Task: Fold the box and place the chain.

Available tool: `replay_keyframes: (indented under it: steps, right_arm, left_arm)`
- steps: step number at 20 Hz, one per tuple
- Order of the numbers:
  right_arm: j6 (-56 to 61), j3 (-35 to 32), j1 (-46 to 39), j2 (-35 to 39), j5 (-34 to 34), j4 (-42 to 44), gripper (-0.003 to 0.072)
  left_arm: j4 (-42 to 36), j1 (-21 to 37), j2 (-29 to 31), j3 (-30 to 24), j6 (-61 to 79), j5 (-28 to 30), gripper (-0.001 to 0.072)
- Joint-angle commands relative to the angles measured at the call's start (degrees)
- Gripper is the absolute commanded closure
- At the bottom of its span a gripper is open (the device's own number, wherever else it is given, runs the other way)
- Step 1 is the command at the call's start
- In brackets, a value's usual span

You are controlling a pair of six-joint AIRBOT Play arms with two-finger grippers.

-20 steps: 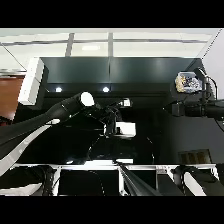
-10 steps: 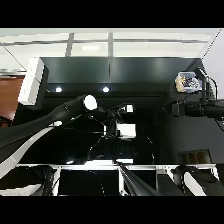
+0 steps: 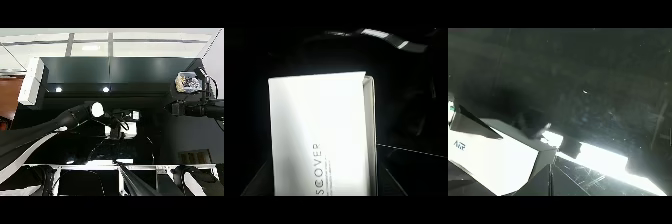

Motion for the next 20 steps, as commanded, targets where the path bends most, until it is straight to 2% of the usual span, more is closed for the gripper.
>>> replay_keyframes:
  steps: [1, 4, 7, 9, 12, 15, 20]
  right_arm:
    - [0.02, 0.04, -0.02, 0.04, -0.26, -0.02, 0.0671]
    - [0.04, 0.04, -0.02, 0.02, -0.31, 0.00, 0.0671]
    - [0.04, 0.04, -0.02, 0.02, -0.31, 0.00, 0.0671]
    - [0.07, 0.04, -0.02, 0.02, -0.31, 0.00, 0.0671]
    - [0.07, 0.04, -0.02, 0.04, -0.26, 0.00, 0.0671]
    - [0.07, 0.04, -0.02, 0.02, -0.24, 0.00, 0.0671]
    - [0.04, 0.04, -0.02, 0.02, -0.26, -0.02, 0.0671]
  left_arm:
    - [0.90, -1.09, -0.26, -0.02, -0.04, 2.64, -0.0004]
    - [0.79, -1.11, -0.44, -0.02, -0.09, 2.38, 0.0002]
    - [0.68, -1.11, -0.46, -0.02, -2.10, 2.01, 0.0046]
    - [0.90, -1.01, -0.39, 0.00, -3.13, 1.27, 0.0454]
    - [1.86, -0.50, 1.01, 0.04, -3.56, 1.22, 0.0473]
    - [9.38, 2.99, 5.16, 0.07, -15.82, -0.11, 0.0473]
    - [31.98, 18.23, 13.42, 0.04, -47.50, -15.06, 0.0470]
